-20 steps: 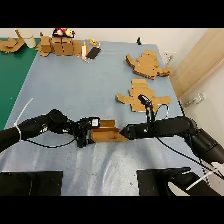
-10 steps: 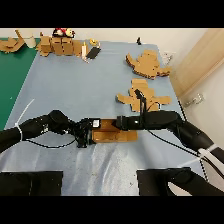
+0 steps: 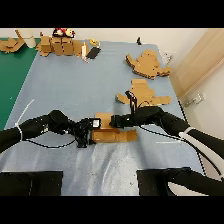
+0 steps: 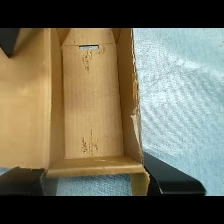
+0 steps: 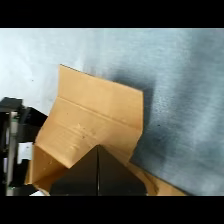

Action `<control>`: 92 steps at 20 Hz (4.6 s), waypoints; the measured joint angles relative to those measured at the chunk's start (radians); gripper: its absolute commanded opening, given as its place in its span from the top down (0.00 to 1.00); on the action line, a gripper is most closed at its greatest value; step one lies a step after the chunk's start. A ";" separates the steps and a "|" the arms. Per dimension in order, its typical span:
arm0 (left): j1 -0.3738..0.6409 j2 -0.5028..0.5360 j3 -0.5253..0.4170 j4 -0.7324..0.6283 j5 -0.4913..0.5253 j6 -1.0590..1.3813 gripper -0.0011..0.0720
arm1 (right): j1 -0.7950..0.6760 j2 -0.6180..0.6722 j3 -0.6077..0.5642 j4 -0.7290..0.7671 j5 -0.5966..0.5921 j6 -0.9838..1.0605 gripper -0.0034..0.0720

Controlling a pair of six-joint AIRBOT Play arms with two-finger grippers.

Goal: Fold the box.

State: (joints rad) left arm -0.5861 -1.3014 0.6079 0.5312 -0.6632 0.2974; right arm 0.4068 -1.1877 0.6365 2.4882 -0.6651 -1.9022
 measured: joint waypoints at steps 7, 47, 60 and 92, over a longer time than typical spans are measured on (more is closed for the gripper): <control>0.000 0.000 0.000 0.000 -0.001 0.000 0.26 | 0.000 -0.061 0.003 -0.005 0.008 -0.098 0.95; 0.000 0.000 0.000 0.000 -0.001 0.000 0.26 | 0.193 0.286 -0.153 -0.616 -0.016 -0.632 0.86; 0.000 0.000 0.000 0.000 -0.001 0.000 0.26 | 0.192 0.282 -0.153 -0.639 -0.114 -0.661 0.46; 0.000 0.000 0.000 0.000 -0.001 0.000 0.26 | 0.241 0.234 -0.153 -0.597 0.049 -0.686 0.81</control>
State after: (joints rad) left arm -0.5865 -1.3014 0.6075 0.5308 -0.6643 0.2974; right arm 0.6476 -0.9539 0.4831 1.8908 -0.6159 -2.5885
